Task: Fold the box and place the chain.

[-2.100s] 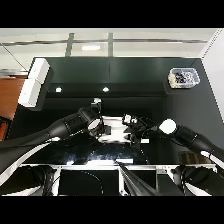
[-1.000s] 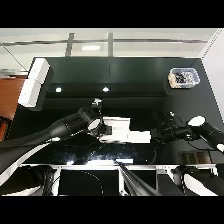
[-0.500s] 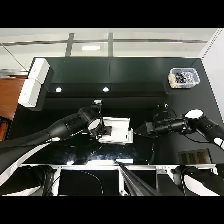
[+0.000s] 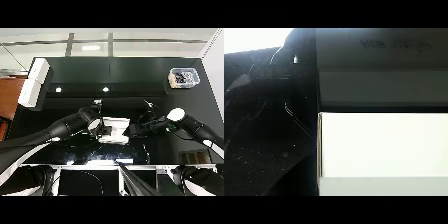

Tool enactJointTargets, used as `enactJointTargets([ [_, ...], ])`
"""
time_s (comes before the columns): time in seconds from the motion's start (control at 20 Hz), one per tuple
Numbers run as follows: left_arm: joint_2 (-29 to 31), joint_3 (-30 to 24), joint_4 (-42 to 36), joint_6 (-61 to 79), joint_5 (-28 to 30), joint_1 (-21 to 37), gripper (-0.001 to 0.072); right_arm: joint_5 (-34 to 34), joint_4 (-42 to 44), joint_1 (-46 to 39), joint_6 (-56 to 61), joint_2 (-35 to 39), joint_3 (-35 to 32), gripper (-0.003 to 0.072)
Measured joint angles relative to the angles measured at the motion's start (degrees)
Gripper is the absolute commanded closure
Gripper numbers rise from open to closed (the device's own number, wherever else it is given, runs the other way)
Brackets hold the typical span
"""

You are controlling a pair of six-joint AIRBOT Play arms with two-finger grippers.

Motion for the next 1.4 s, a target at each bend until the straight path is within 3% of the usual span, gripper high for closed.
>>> enactJointTargets([
  [0.15, 0.00, 0.00, 0.00, 0.00, -0.02, 0.00, 0.0681, -2.43, -12.15, 5.90, 14.10, 0.00, 4.44, 0.0227],
  [0.2, 0.00, 0.00, 0.00, -0.07, 0.00, 0.00, 0.0681, -2.71, -17.35, 7.98, 19.50, -0.02, 6.03, 0.0350],
  [0.25, 0.00, 0.00, 0.00, -0.11, 0.02, 0.00, 0.0682, -2.80, -21.88, 9.88, 24.37, -0.09, 7.43, 0.0371],
  [0.6, 0.00, 0.00, -0.02, 0.07, -0.37, 0.00, 0.0681, 0.94, -45.92, 21.84, 50.84, -4.76, 16.06, 0.0370],
  [1.2, 0.00, 0.00, -0.09, 0.04, -0.26, 0.00, 0.0681, 3.41, -51.47, 25.33, 68.26, -11.30, 18.67, 0.0392],
  [1.35, -0.02, 0.00, -0.17, 0.02, -0.17, -0.02, 0.0681, 3.63, -51.45, 25.33, 69.02, -11.93, 18.73, 0.0455],
  [1.4, -0.02, -0.02, -0.17, 0.02, -0.20, -0.02, 0.0681, 3.65, -51.47, 25.33, 69.18, -12.09, 18.75, 0.0556],
])
